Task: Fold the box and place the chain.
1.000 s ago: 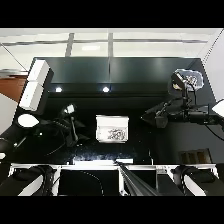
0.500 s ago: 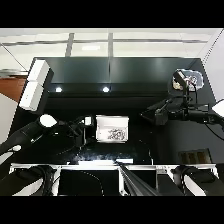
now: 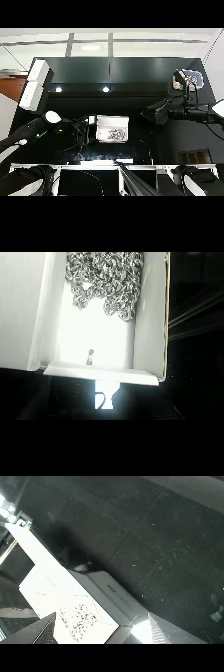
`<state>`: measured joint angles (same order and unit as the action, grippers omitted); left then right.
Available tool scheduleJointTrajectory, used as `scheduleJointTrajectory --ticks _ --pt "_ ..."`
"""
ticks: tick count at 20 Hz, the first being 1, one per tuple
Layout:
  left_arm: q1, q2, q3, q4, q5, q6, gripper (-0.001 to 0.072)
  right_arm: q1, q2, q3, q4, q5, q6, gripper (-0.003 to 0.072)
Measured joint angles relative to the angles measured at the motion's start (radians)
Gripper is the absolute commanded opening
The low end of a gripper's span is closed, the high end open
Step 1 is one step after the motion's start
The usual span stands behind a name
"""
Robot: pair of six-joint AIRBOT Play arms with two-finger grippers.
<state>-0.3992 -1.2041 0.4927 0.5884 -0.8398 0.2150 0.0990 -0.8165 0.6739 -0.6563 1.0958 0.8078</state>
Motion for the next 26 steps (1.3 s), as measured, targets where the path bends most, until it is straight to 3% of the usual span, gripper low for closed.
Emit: scheduleJointTrajectory --ticks 18,21,22,23,26 --pt "-0.029 -0.005 0.004 -0.018 0.010 0.052 0.0703 0.000 0.000 0.000 0.000 0.003 0.018 0.0707" --pt "-0.055 -0.005 0.004 -0.001 0.018 0.052 0.0655 0.000 0.000 0.000 -0.001 0.003 0.019 0.0707" --pt "-0.060 -0.005 0.004 0.005 0.021 0.051 0.0543 0.000 0.000 0.000 -0.002 0.003 0.019 0.0707" --pt "-0.063 -0.005 0.005 0.007 0.023 0.050 0.0486 0.000 0.000 0.000 -0.003 0.003 0.019 0.0707" --pt "-0.069 -0.005 0.005 0.012 0.040 0.032 0.0486 0.003 0.000 0.000 -0.015 -0.002 0.019 0.0708"
